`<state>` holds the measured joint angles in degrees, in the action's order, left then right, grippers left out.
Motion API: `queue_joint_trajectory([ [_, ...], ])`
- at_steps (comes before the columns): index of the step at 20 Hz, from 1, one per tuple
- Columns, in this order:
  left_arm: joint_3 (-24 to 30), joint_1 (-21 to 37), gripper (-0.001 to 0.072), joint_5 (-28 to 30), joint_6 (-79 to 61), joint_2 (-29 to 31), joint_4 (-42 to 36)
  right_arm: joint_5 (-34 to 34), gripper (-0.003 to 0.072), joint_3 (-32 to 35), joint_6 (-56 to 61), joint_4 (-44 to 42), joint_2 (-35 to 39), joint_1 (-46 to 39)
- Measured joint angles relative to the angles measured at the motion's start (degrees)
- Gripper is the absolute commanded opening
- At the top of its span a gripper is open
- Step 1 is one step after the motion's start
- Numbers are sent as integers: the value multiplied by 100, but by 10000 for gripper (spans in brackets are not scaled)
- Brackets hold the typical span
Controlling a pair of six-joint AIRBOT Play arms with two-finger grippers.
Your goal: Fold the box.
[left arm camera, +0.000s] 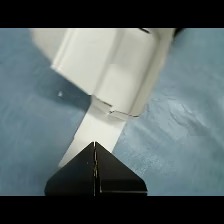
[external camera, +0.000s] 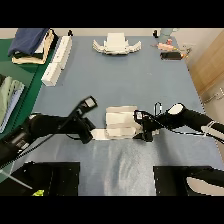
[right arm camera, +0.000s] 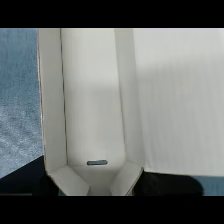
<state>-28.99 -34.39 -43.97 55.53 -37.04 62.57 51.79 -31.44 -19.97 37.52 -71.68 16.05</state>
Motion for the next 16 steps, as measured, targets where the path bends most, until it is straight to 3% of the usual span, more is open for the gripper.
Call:
queue_joint_trajectory([
  [3,20,581,15,-678,2677,553,1060,0,562,0,0,0,0,0],
  [7,221,1429,15,-1222,4188,614,1285,2,562,0,0,0,0,0],
  [12,763,1818,13,-977,3788,-31,-170,2,562,0,0,0,0,0],
  [16,962,1515,13,-496,3145,-562,-1152,0,562,0,0,0,0,0],
])
